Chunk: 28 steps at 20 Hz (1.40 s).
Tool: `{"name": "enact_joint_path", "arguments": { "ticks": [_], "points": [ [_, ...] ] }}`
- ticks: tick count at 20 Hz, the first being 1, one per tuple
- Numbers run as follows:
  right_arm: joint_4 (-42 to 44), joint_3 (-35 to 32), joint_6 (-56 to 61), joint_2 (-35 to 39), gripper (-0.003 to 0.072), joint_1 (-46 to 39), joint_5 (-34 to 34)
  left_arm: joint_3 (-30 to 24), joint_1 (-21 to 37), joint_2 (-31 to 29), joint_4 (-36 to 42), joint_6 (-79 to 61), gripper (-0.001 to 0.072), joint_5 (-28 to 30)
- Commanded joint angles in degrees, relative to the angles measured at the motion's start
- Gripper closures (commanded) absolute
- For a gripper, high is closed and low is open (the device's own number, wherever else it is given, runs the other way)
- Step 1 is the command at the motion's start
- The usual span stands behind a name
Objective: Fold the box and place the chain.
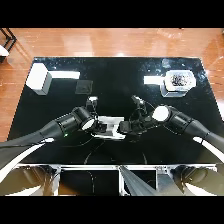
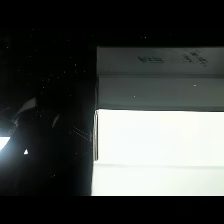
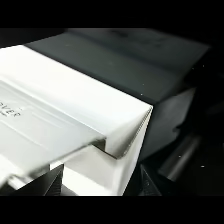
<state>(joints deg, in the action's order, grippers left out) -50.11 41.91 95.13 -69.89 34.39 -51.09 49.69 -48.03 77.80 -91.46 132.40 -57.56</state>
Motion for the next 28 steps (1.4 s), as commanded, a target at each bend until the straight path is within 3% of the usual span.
{"name": "enact_joint_path", "arguments": {
  "ticks": [1, 5, 7, 14, 15, 16, 24, 28],
  "points": [
    [-13.62, 3.67, 12.92, -0.13, 0.0195, 4.59, 1.73, -0.02, 0.0, 0.02, -0.07, 0.0, 0.0686, 0.11],
    [-17.9, 5.2, 20.13, -0.17, 0.0221, 6.6, 1.66, -0.02, 0.0, 0.02, -0.07, -0.22, 0.0686, 0.11],
    [-21.24, 5.53, 23.69, -0.28, 0.0277, 7.72, 1.09, -0.02, 0.0, 0.04, -0.07, -0.22, 0.0686, 0.11],
    [-31.1, 8.41, 32.09, -3.54, 0.0279, 13.4, -3.15, -0.02, 0.0, 0.04, -0.26, -0.46, 0.0686, 0.13],
    [-32.54, 9.29, 33.05, -4.42, 0.0339, 14.08, -4.15, -0.02, 0.02, 0.02, -0.31, -0.44, 0.0686, 0.11],
    [-33.51, 10.19, 33.07, -5.33, 0.0354, 14.75, -5.11, -0.02, 0.0, 0.04, -0.59, -0.46, 0.0686, 0.13],
    [-35.76, 15.98, 38.62, -10.14, 0.0353, 16.13, -12.79, -0.02, 0.02, 0.04, -1.07, -0.5, 0.0686, 0.13],
    [-35.89, 16.65, 40.52, -11.65, 0.0354, 16.13, -13.16, -0.02, 0.02, 0.04, -1.09, -0.63, 0.0686, 0.15]
  ]
}}
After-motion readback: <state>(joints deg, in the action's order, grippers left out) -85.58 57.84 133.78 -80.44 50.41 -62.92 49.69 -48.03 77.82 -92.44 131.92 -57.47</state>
